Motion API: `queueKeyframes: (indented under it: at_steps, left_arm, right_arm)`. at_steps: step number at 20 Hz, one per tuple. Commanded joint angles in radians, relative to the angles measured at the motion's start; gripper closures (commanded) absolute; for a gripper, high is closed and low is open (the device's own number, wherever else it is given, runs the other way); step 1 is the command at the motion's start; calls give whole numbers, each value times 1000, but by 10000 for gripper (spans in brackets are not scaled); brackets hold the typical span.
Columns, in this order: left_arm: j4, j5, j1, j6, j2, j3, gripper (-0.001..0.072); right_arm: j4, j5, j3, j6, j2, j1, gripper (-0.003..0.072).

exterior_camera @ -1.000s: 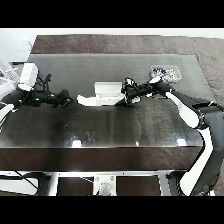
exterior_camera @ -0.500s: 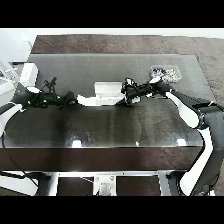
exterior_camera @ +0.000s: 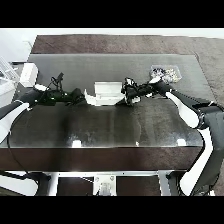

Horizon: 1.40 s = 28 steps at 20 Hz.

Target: Fold the box and place the chain.

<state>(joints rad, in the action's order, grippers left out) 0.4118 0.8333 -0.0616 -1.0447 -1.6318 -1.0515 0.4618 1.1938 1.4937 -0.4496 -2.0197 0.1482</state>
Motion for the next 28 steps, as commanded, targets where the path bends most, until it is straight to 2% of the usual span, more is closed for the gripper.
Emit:
queueKeyframes:
  at_steps: [1,13,18,20,28]
  left_arm:
    - [-31,9,-19,12,0,-31,508]
    - [-114,69,-20,42,0,-39,508]
    - [-113,53,-50,27,0,-38,506]
    - [-111,52,-50,27,0,-38,206]
    - [-111,9,-97,-3,0,-39,219]
  right_arm:
    - [0,1,0,0,0,0,191]
    - [0,0,0,0,0,0,191]
    - [0,0,0,0,0,0,191]
    - [0,0,0,0,0,0,191]
    - [0,0,0,0,0,0,191]
